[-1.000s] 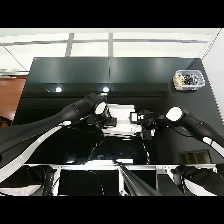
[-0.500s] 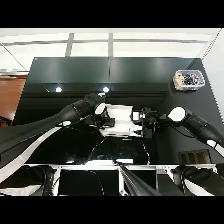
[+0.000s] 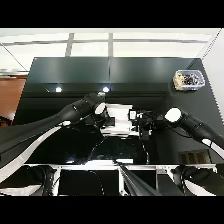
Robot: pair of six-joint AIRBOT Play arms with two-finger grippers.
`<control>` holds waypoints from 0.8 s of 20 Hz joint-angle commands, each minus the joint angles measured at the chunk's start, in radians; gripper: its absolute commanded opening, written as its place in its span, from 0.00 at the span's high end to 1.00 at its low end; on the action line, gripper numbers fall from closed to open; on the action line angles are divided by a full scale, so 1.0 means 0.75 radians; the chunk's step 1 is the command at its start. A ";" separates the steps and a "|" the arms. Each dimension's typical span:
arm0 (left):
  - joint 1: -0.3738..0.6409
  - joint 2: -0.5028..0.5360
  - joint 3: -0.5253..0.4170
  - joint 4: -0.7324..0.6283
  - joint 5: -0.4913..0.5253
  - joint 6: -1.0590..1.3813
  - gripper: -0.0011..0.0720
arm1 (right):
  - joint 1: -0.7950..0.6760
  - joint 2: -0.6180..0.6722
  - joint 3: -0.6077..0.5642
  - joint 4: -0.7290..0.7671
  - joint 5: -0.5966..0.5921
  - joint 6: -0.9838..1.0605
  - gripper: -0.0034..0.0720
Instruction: Fold the box and place the chain.
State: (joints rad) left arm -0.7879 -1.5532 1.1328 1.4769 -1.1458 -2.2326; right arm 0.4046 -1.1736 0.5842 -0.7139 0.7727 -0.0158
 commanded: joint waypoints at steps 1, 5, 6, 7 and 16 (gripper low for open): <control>0.000 0.001 0.001 -0.001 -0.005 -0.001 0.95 | 0.004 -0.003 -0.001 0.033 0.006 0.076 0.70; -0.004 0.001 0.001 -0.002 0.004 -0.002 0.95 | 0.004 -0.011 -0.011 0.226 0.000 0.076 0.69; -0.004 0.001 0.001 -0.002 0.007 -0.002 0.95 | 0.004 -0.016 -0.022 0.259 -0.008 0.076 0.69; -0.004 0.001 0.001 -0.002 0.007 -0.002 0.95 | 0.004 -0.025 -0.039 0.286 -0.024 0.075 0.69; -0.003 0.001 0.001 -0.026 0.017 -0.002 0.95 | 0.004 -0.091 -0.052 0.427 -0.052 0.078 0.69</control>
State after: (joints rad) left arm -0.7902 -1.5532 1.1328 1.4639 -1.1362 -2.2345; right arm 0.4065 -1.2339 0.5468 -0.4240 0.7437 0.0422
